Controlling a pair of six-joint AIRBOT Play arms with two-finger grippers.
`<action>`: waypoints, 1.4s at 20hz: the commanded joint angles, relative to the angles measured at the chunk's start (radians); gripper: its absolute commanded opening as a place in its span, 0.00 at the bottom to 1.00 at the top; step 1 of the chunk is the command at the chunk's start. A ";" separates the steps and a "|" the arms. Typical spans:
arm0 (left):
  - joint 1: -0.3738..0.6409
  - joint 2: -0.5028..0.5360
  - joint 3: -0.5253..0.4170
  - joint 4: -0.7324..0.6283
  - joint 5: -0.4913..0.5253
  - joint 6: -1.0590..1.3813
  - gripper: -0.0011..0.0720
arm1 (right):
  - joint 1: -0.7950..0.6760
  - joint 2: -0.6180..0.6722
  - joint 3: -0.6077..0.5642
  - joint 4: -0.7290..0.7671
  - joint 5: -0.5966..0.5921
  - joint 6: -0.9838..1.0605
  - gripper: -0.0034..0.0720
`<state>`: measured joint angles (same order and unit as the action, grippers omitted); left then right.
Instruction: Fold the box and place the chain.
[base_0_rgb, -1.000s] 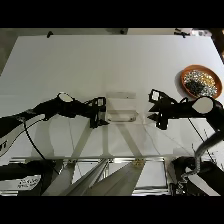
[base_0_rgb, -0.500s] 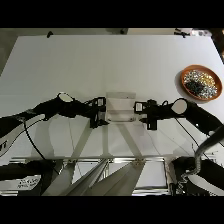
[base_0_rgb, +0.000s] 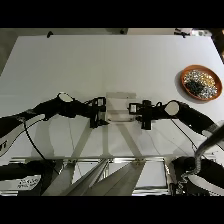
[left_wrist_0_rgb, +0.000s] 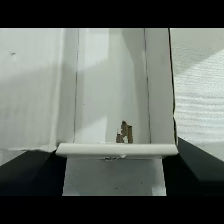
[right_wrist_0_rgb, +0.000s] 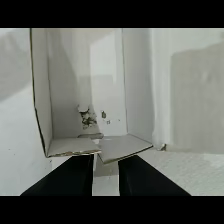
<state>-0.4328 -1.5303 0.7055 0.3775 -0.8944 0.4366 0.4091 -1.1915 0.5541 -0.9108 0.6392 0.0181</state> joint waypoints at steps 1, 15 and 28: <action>0.001 0.000 0.000 0.000 0.000 0.000 0.39 | 0.024 -0.002 0.000 0.021 -0.031 -0.001 0.24; 0.001 0.000 0.000 0.000 0.000 0.000 0.39 | 0.112 -0.003 0.000 0.029 -0.135 -0.001 0.39; 0.001 0.000 0.000 0.000 0.000 0.000 0.39 | 0.025 0.100 0.001 0.004 -0.108 0.000 0.06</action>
<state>-0.4320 -1.5303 0.7055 0.3763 -0.8921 0.4355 0.4767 -1.1381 0.5545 -0.8886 0.4934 0.0170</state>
